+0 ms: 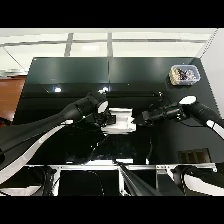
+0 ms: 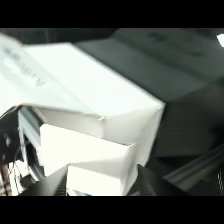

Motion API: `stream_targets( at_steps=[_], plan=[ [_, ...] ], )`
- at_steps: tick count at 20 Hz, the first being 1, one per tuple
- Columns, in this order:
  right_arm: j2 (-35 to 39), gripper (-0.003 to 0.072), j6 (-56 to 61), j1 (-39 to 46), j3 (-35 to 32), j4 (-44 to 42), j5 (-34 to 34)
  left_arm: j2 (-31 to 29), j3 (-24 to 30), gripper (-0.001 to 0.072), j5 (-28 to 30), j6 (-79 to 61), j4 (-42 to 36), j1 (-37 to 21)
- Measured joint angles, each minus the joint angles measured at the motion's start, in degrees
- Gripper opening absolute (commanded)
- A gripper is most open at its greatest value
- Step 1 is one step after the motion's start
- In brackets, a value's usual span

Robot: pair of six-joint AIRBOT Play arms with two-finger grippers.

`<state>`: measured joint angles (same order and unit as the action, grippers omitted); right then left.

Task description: Fold the box and place the chain.

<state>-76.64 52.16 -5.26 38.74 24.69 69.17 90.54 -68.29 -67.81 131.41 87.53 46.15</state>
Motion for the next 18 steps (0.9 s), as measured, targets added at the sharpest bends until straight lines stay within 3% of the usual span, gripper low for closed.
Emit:
stream_targets(
  at_steps=[8, 9, 18],
  plan=[
    [0.0, 0.0347, 10.01, -6.95, 7.02, 9.66, -0.44, 0.0, 0.0, 0.0026, 0.02, 0.0, 0.0, 0.0],
    [0.0, 0.0303, 11.23, -7.78, 7.78, 10.25, -0.83, 0.0, 0.0, 0.0026, 0.02, -0.02, -0.02, 0.0],
    [-0.07, 0.0302, 26.05, -16.55, 10.21, 21.42, -8.55, 0.0, 0.0, 0.0026, 0.15, -0.04, 0.0, 0.0]
  ],
)
